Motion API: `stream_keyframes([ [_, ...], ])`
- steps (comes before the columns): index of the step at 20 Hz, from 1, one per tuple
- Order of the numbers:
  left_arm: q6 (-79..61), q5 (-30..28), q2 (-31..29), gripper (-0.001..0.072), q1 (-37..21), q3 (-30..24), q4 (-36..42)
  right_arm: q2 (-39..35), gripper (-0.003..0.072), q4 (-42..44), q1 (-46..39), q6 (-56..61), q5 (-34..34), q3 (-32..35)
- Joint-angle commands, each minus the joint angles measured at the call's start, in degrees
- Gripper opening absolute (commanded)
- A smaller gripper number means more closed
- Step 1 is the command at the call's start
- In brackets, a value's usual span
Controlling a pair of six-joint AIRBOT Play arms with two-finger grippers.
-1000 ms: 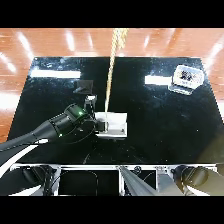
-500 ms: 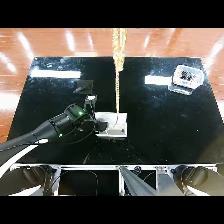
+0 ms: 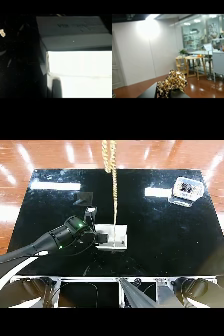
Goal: Fold the box and place the chain.
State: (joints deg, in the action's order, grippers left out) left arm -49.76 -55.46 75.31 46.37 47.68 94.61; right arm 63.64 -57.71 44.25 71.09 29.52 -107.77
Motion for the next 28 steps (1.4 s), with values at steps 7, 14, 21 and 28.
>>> stream_keyframes([
  [7, 0.0, 0.02, -0.04, 0.0021, 0.02, 0.04, 0.0, 0.13, 0.0033, -1.14, 0.02, 0.0, -2.54, 0.0],
  [14, 0.0, 0.0, -0.04, 0.0021, 0.02, 0.04, 0.0, 0.44, 0.0034, -1.07, 0.02, 1.95, 8.94, 2.58],
  [21, 0.0, -0.02, -0.04, 0.0021, 0.02, 0.04, 0.02, 0.37, 0.0035, -1.75, 0.02, 3.28, 15.72, 2.91],
  [28, 0.0, 0.02, -0.04, 0.0021, 0.02, 0.04, -0.02, -3.3, 0.0035, -18.71, 0.04, 16.17, 34.34, 2.93],
])
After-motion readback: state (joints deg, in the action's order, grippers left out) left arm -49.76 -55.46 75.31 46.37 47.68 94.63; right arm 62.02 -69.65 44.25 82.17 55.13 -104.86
